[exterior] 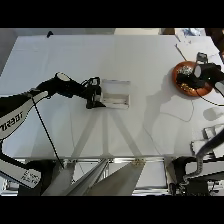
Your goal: Fold the box and place the chain.
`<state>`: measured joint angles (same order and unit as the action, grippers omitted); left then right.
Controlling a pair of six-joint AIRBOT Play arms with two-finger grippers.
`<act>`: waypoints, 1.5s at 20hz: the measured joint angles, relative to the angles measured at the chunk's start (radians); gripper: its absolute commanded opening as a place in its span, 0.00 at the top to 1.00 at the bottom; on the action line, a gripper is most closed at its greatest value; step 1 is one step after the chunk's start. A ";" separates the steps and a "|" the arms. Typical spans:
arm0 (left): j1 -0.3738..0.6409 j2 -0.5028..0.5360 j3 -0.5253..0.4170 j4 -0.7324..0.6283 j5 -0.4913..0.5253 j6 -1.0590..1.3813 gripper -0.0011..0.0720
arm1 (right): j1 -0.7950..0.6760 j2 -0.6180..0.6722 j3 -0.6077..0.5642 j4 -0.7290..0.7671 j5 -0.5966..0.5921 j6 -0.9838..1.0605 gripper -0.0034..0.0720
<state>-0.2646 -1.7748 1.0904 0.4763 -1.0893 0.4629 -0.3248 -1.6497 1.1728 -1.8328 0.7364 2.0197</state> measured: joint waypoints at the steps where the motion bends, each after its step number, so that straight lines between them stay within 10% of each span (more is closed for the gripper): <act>1: 0.000 0.000 0.000 0.000 0.000 0.000 0.68 | 0.002 -0.005 0.000 0.003 -0.005 0.003 0.66; 3: 0.000 0.000 0.000 0.000 0.000 0.000 0.68 | 0.006 -0.010 0.000 -0.005 0.006 0.013 0.94; 17: 0.000 0.000 0.000 0.000 0.000 0.000 0.68 | 0.137 0.311 -0.001 -0.056 0.201 -0.082 0.94; 30: 0.000 0.000 0.000 0.000 0.000 0.000 0.68 | 0.613 0.462 -0.001 0.007 0.438 -0.138 0.94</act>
<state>-0.2646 -1.7748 1.0904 0.4767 -1.0893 0.4629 0.2882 -1.1873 1.1717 -1.8259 1.1740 1.8820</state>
